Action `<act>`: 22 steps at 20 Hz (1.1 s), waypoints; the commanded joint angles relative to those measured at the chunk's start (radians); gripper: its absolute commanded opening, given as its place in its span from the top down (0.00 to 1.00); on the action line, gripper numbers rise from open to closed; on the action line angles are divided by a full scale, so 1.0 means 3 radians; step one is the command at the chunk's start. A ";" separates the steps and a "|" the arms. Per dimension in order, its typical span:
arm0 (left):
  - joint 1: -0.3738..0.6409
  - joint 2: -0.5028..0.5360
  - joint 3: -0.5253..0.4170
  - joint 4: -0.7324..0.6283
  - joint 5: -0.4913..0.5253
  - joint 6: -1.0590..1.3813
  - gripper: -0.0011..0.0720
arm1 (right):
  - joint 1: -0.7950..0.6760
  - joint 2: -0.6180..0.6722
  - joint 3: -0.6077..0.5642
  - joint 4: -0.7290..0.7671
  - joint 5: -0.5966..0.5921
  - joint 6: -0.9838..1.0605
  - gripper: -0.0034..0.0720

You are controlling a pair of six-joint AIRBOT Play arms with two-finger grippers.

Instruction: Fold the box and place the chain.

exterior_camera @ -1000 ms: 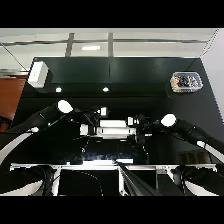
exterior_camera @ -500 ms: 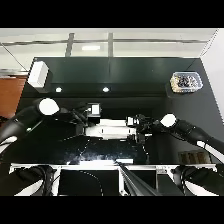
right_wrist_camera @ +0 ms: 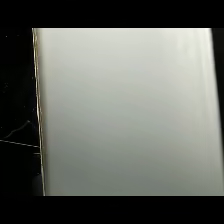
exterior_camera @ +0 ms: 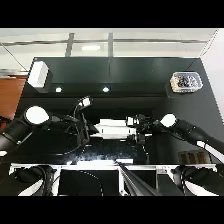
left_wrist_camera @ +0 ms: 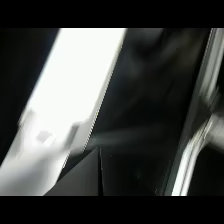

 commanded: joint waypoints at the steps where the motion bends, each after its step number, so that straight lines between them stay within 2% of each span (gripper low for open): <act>1: 0.0003 -0.0214 -0.0266 -0.1408 0.0518 0.0609 0.95 | 0.0003 -0.0003 -0.0003 0.0001 0.0003 0.0000 0.38; 4: 0.0003 -0.0519 -0.0268 -0.2113 0.1100 0.1155 0.95 | 0.0003 -0.0003 -0.0003 0.0001 0.0003 0.0000 0.38; 6: 0.0004 -0.0717 -0.0239 -0.2162 0.1409 0.1349 0.95 | 0.0003 -0.0003 -0.0003 0.0001 0.0003 0.0000 0.38; 9: -0.0001 -0.1002 -0.0132 -0.1942 0.1479 0.1414 0.95 | 0.0003 -0.0003 -0.0003 0.0001 0.0003 0.0000 0.38; 12: -0.0109 -0.1125 0.0024 -0.1453 0.1574 0.1119 0.95 | 0.0003 -0.0003 -0.0003 0.0001 0.0003 0.0000 0.38; 16: -0.0262 -0.1249 0.0312 -0.0022 0.1410 0.0038 0.95 | 0.0003 -0.0003 -0.0003 0.0001 0.0003 0.0000 0.38; 18: -0.0251 -0.1241 0.0422 0.0326 0.1336 -0.0209 0.95 | 0.0003 -0.0003 -0.0003 0.0001 0.0003 0.0000 0.38; 22: -0.0102 -0.1134 0.0689 0.0942 0.0786 -0.0367 0.95 | 0.0003 -0.0003 -0.0003 0.0001 0.0003 0.0000 0.38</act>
